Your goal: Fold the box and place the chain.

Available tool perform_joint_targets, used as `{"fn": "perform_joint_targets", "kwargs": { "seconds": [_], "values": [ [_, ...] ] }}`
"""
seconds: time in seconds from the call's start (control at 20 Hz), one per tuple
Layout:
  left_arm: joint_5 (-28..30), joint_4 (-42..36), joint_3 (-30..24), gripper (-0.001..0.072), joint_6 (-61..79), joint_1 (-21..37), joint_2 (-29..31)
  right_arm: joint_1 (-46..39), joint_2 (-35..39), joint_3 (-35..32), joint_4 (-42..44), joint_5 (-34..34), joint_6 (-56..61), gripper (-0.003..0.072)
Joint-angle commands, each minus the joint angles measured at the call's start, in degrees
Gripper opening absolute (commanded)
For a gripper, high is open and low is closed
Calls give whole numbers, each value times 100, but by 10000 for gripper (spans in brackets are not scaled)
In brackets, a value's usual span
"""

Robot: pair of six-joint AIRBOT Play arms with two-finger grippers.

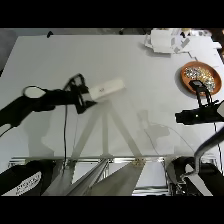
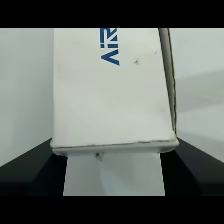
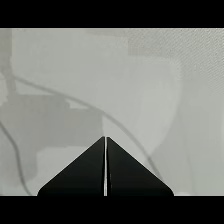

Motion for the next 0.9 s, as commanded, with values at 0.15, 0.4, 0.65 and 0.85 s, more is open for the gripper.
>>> {"fn": "perform_joint_targets", "kwargs": {
  "seconds": [0.15,0.4,0.65,0.85],
  "values": [
    [214,1342,2,3,-2789,2459,1292,-2,-4,7,0,-2,2,19],
    [221,3108,2,3,-4666,3425,1207,-2,-4,7,0,0,2,19],
    [-37,3386,0,8,-4791,3425,955,-2,-2,7,0,0,2,19],
    [-450,3386,0,98,-4791,3425,540,-2,-2,7,0,0,2,19]
  ]
}}
